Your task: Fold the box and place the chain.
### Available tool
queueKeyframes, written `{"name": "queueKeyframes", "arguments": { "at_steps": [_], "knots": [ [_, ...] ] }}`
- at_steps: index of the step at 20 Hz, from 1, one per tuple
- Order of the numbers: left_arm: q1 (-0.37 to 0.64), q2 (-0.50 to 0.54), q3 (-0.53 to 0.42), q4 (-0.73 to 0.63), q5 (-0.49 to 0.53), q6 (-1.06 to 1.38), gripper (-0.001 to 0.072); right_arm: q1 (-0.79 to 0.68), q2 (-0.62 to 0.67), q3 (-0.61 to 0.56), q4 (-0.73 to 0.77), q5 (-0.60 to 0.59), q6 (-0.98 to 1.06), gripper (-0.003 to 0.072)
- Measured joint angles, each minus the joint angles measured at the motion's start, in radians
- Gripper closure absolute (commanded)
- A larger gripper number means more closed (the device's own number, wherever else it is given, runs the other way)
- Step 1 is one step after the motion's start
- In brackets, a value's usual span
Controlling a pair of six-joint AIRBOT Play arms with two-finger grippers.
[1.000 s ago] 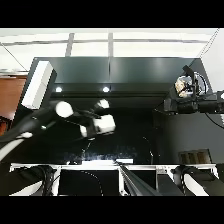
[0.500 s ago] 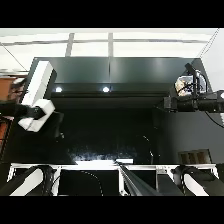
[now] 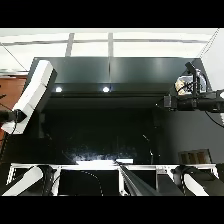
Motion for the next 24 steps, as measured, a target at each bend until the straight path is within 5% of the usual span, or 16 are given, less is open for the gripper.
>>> {"name": "queueKeyframes", "arguments": {
  "at_steps": [11, 12, 14, 15, 20, 24],
  "knots": [
    [-0.018, -0.067, 0.000, -0.051, 0.178, 0.087, 0.0434, 0.000, -0.003, 0.000, -0.002, -0.022, 0.003, 0.0679],
    [-0.029, -0.079, 0.000, -0.059, 0.191, 0.089, 0.0355, 0.000, -0.003, 0.000, -0.004, -0.024, 0.003, 0.0679],
    [-0.048, -0.103, 0.000, -0.071, 0.202, 0.091, 0.0034, 0.000, -0.003, 0.000, -0.009, -0.024, 0.007, 0.0679],
    [-0.058, -0.112, 0.000, -0.081, 0.219, 0.091, 0.0002, 0.000, -0.003, 0.000, -0.010, -0.024, 0.008, 0.0679],
    [-0.074, -0.094, 0.024, -0.085, 0.234, 0.090, -0.0003, 0.000, -0.003, 0.012, -0.019, -0.018, 0.014, 0.0678],
    [-0.095, 0.017, 0.085, -0.151, 0.198, 0.084, 0.0033, 0.002, -0.003, 0.104, -0.033, -0.011, 0.014, 0.0680]
  ]
}}
